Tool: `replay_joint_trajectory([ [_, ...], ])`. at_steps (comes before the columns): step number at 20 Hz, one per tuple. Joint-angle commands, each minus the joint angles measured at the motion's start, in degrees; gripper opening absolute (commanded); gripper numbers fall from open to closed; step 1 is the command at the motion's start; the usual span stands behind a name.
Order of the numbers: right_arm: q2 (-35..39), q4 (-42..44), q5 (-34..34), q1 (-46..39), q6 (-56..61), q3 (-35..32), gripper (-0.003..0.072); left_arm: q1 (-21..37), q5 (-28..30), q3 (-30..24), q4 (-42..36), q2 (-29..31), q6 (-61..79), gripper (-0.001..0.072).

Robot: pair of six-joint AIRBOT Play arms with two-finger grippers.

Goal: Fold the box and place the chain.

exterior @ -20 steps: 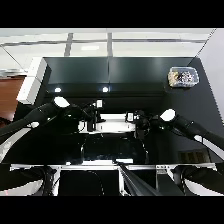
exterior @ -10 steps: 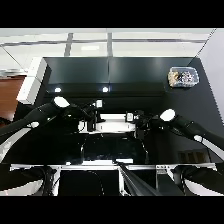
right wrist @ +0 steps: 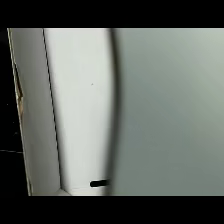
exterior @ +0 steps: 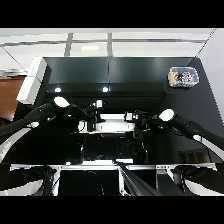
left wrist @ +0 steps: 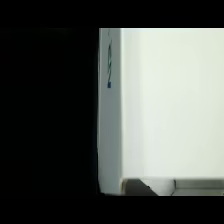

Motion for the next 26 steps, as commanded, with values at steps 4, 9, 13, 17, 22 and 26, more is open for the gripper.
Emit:
replay_joint_trajectory([
  [4, 0.0, -0.2, -0.2, 0.0, 0.1, 0.0, 0.0535, 0.0, 0.0, 0.0, 0.0, 0.0, -0.4, 0.0171],
  [9, 0.0, -0.1, -0.3, 0.0, 0.1, 0.0, 0.0535, 2.1, -1.8, 0.5, 10.5, 4.2, -12.7, 0.0716],
  [13, 0.0, -0.1, -0.4, 0.0, 0.2, 0.0, 0.0535, 5.8, -4.5, 0.6, 27.2, 12.7, -29.8, 0.0715],
  [17, 0.0, -0.1, -0.4, 0.0, 0.1, 0.0, 0.0424, 9.9, -13.5, 0.6, 27.6, 19.5, -38.4, 0.0684],
  [22, 0.0, -0.1, -0.4, 0.0, 0.2, 0.0, 0.0406, 9.1, -25.9, -4.4, 13.7, 19.2, -48.2, 0.0024],
  [26, 0.0, -0.1, -0.4, 0.0, 0.2, 0.0, 0.0406, 5.3, -12.6, -8.3, -3.6, 19.0, -44.4, 0.0024],
])
